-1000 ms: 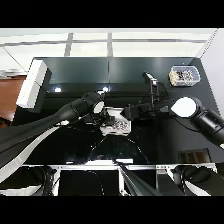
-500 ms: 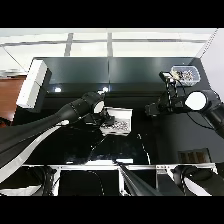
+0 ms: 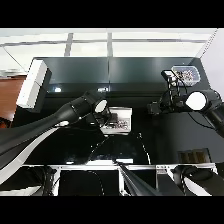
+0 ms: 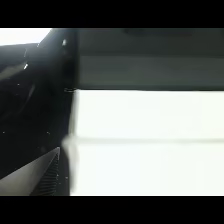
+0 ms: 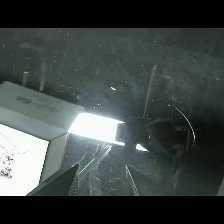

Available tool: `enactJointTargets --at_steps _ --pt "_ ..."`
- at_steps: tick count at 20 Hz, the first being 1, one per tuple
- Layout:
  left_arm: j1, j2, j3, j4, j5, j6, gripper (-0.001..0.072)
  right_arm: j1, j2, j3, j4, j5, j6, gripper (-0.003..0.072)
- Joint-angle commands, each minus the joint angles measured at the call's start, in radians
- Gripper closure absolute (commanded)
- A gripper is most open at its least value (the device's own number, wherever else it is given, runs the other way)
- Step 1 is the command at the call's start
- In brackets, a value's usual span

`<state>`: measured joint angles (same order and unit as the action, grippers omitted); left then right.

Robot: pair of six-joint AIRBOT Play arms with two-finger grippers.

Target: Fold the box and place the chain.

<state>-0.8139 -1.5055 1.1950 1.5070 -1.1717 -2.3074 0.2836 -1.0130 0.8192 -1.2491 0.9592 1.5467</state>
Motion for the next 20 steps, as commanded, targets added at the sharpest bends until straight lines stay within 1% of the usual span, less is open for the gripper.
enactJointTargets --at_steps 1,3,4,5,6,7,8,9,10,11,12,13,14,15,16,17,18,19,20 --pt "-0.008 0.113 0.016 0.107 -0.046 0.074 0.0156 -0.001 0.0 0.0 -0.004 -0.005 0.002 0.0339" --pt "-0.007 0.208 -0.003 0.225 -0.125 0.127 0.0156 -0.001 0.0 0.0 -0.001 -0.004 0.002 0.0338" --pt "-0.002 0.267 -0.037 0.326 -0.166 0.148 0.0156 0.0 0.0 0.0 0.0 -0.002 0.002 0.0339" --pt "0.02 0.328 -0.092 0.418 -0.194 0.15 0.0156 0.0 0.0 0.0 0.0 -0.002 0.002 0.0338" --pt "0.063 0.386 -0.158 0.459 -0.2 0.147 0.0156 -0.001 0.0 0.0 0.0 -0.002 0.002 0.0339" --pt "0.132 0.448 -0.24 0.442 -0.188 0.135 0.0156 0.0 0.0 0.0 0.0 -0.003 0.003 0.0338" --pt "0.212 0.499 -0.325 0.389 -0.143 0.127 0.0156 0.0 0.0 0.0 0.001 -0.003 0.008 0.0338" --pt "0.307 0.547 -0.42 0.282 -0.051 0.13 0.0156 0.0 0.0 0.0 0.001 -0.003 0.01 0.0338" --pt "0.4 0.575 -0.503 0.135 0.057 0.183 0.0156 0.0 0.0 0.0 0.004 -0.005 0.012 0.0338" --pt "0.495 0.58 -0.579 -0.08 0.164 0.349 0.0157 0.0 0.0 0.0 0.004 -0.006 0.027 0.0338" --pt "0.571 0.564 -0.632 -0.32 0.219 0.605 0.0157 0.0 0.0 0.0 0.007 -0.006 0.042 0.0338" --pt "0.634 0.526 -0.666 -0.557 0.213 0.927 0.0156 0.0 0.0 0.0 0.014 -0.008 0.051 0.0339" --pt "0.673 0.483 -0.679 -0.715 0.173 1.213 0.0155 0.0 0.0 0.0 0.024 -0.01 0.054 0.0338" --pt "0.691 0.435 -0.679 -0.808 0.125 1.46 0.0155 0.0 0.0 0.0 0.029 -0.014 0.061 0.0338" --pt "0.692 0.395 -0.675 -0.841 0.108 1.622 0.0154 0.0 0.0 0.0 0.03 -0.015 0.071 0.0338" --pt "0.684 0.358 -0.669 -0.851 0.114 1.759 0.0145 0.0 0.0 0.0 0.029 -0.014 0.082 0.0338" --pt "0.675 0.328 -0.665 -0.859 0.123 1.862 0.0121 0.0 0.0 0.0 0.03 -0.014 0.094 0.0338" --pt "0.665 0.302 -0.662 -0.876 0.124 1.965 -0.0011 0.0 0.0 0.0 0.029 -0.014 0.114 0.0339" --pt "0.654 0.282 -0.66 -0.89 0.129 2.074 -0.001 0.0 0.0 0.0 0.03 -0.016 0.125 0.0338"
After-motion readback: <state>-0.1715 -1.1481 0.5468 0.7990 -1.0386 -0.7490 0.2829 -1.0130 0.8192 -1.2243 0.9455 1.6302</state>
